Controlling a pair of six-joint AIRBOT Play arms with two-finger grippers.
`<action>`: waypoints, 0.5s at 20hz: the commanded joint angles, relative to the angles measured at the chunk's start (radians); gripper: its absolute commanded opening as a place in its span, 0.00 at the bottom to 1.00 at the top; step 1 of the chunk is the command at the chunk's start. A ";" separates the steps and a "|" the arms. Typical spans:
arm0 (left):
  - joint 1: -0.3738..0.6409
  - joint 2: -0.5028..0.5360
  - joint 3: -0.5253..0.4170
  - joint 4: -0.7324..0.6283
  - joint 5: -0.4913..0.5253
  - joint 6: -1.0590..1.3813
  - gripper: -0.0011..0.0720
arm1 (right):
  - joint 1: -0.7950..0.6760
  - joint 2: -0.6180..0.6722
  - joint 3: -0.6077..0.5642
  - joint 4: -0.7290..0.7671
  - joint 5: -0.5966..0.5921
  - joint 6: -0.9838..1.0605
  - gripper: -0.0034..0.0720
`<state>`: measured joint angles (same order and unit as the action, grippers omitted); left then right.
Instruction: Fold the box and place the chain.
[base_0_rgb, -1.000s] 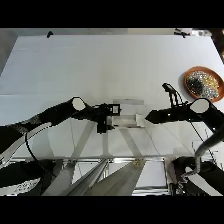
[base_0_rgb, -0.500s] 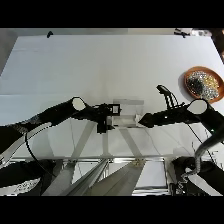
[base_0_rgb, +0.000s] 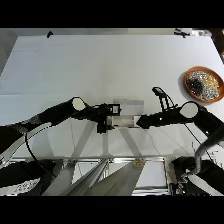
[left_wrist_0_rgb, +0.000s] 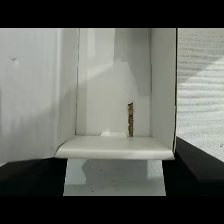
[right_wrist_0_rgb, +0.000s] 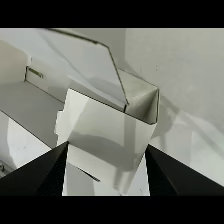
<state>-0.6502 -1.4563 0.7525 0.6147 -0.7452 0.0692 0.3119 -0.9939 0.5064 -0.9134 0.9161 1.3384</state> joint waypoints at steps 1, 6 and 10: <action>0.000 0.001 0.001 0.000 0.000 0.000 0.03 | 0.071 -0.017 0.002 -0.059 -0.092 0.127 0.76; 0.000 0.001 0.001 0.000 0.000 0.000 0.03 | 0.078 -0.017 0.025 -0.153 -0.098 0.245 0.76; 0.000 0.001 0.001 0.000 0.000 0.000 0.03 | 0.124 -0.048 0.060 -0.259 -0.093 0.340 0.74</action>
